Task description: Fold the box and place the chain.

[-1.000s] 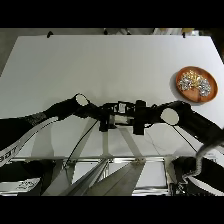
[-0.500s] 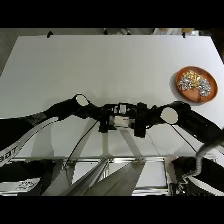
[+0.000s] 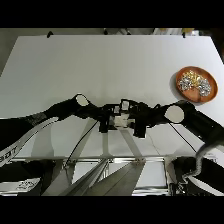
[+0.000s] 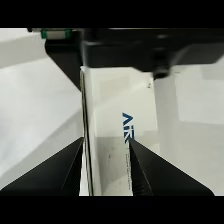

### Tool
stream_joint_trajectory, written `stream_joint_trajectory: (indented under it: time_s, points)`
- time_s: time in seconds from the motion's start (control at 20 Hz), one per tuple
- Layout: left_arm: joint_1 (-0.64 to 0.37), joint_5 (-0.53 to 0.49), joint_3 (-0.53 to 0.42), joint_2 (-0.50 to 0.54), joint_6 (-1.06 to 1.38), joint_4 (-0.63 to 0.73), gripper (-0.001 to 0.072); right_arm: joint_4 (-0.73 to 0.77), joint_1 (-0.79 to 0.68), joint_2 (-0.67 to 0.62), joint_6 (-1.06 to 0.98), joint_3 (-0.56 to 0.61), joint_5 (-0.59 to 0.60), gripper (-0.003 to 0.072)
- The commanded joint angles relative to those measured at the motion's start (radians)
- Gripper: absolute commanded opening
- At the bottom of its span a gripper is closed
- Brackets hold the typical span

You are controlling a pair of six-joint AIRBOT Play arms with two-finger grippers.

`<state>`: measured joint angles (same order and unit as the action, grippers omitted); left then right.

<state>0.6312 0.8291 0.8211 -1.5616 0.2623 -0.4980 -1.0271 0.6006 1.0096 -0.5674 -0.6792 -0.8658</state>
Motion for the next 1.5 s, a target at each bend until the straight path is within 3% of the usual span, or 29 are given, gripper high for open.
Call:
stream_joint_trajectory:
  time_s: [0.0,0.1,0.3,0.7,1.45]
  points:
    - [0.0,-0.003,0.0,0.0,0.0,0.0,0.0256,0.045,-0.035,-0.006,-0.001,0.0,0.002,0.0274]
    - [0.0,-0.002,0.0,0.0,0.0,0.0,0.0256,0.049,-0.054,-0.006,-0.01,0.0,0.002,0.0133]
    - [0.0,-0.002,0.0,0.0,0.0,0.0,0.0256,0.068,-0.073,-0.003,-0.011,0.0,-0.016,0.0033]
    - [0.0,-0.003,0.0,0.0,0.0,0.0,0.0256,0.069,-0.073,0.05,-0.008,0.002,-0.089,0.0032]
    - [0.0,-0.003,0.0,0.0,0.0,0.0,0.0256,0.071,-0.072,0.074,0.0,0.066,-0.032,0.0015]
